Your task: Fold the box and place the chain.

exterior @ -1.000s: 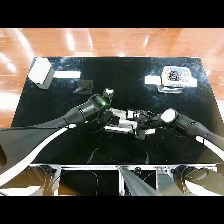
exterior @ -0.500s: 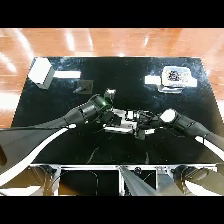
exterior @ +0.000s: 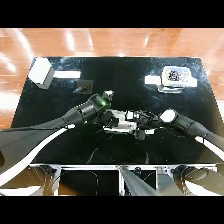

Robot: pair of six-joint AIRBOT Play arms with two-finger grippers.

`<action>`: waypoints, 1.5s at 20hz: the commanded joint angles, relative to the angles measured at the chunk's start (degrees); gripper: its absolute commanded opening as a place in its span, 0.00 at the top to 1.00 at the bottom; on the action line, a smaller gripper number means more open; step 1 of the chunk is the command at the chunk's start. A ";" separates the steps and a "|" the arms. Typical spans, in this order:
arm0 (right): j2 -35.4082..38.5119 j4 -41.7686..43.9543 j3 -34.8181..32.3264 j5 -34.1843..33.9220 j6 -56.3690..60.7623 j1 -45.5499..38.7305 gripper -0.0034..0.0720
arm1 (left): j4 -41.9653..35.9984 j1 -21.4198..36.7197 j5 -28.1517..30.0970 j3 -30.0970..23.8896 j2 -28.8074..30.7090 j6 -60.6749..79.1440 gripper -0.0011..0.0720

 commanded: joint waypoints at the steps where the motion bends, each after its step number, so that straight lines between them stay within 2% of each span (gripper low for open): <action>1: 0.02 0.07 0.02 -0.07 0.07 0.02 0.46 | 1.01 0.04 0.26 0.04 0.07 -0.66 0.39; 11: 0.02 0.07 0.02 -0.07 0.07 0.02 0.46 | 1.22 0.39 -4.72 0.02 -0.07 -2.54 0.40; 12: 0.02 0.07 0.02 -0.04 0.07 0.02 0.46 | 1.22 0.42 -5.79 0.02 -0.07 -2.54 0.44; 13: 0.02 0.07 0.02 -0.04 0.07 0.02 0.46 | 1.20 0.39 -6.23 0.02 -0.07 -2.54 0.56; 16: 0.02 0.07 0.02 -0.04 0.07 0.02 0.46 | 1.25 0.39 -5.92 0.02 -0.07 -2.54 0.70; 19: 0.02 0.07 0.02 -0.07 0.07 0.02 0.46 | 1.25 0.39 -5.97 0.02 -0.07 -2.51 0.96; 22: 0.02 0.04 0.02 -0.07 0.04 0.02 0.46 | 1.22 0.39 -5.90 0.02 -0.07 -2.51 0.96; 23: 0.02 0.04 0.02 -0.15 0.04 0.00 0.41 | 1.22 0.39 -5.73 0.04 -0.04 -2.51 0.96; 24: 0.02 0.04 0.02 -0.35 0.04 0.00 0.14 | 1.25 0.39 -5.35 0.04 -0.04 -2.51 0.96; 25: 0.09 0.04 0.04 -0.61 0.04 0.00 0.02 | 1.22 0.39 -4.85 0.04 -0.04 -2.51 0.96; 30: 3.06 -1.55 0.04 -1.40 0.09 -0.17 0.02 | 1.68 1.77 -1.36 0.07 1.38 -2.54 0.96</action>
